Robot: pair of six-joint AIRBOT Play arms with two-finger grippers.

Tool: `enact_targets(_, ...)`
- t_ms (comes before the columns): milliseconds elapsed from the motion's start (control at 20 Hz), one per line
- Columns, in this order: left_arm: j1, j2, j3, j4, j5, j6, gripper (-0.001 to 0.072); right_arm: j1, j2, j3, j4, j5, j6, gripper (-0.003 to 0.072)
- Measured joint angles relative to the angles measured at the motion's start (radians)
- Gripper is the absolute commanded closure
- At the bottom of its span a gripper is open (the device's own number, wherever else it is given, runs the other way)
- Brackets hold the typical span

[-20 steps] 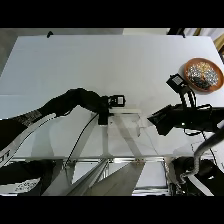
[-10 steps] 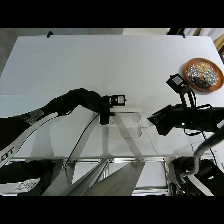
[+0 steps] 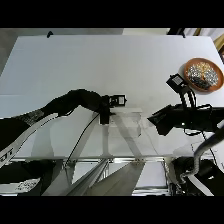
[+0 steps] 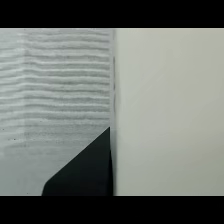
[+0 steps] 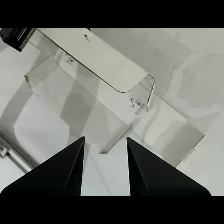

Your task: Fold the box and place the chain.

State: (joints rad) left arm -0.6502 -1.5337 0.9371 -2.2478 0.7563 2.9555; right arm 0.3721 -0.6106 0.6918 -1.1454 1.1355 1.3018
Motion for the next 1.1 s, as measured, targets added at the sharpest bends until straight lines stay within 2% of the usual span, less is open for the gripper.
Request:
enact_targets(850,0.000,0.002,0.000,-0.003,-0.036,0.000,0.0697,0.000,0.000,0.000,-0.001,0.000,0.000,0.0403)
enact_targets(1000,0.000,0.002,0.000,-0.003,-0.035,0.000,0.0697,0.000,0.000,0.000,-0.001,0.000,-0.008,0.0643)
enact_targets(1050,0.000,0.002,0.000,-0.003,-0.035,0.000,0.0697,0.000,0.000,0.000,-0.001,0.000,-0.017,0.0675)
enact_targets(1100,0.000,0.002,0.000,-0.003,-0.035,0.000,0.0697,0.000,0.000,0.000,-0.001,-0.001,-0.028,0.0675)
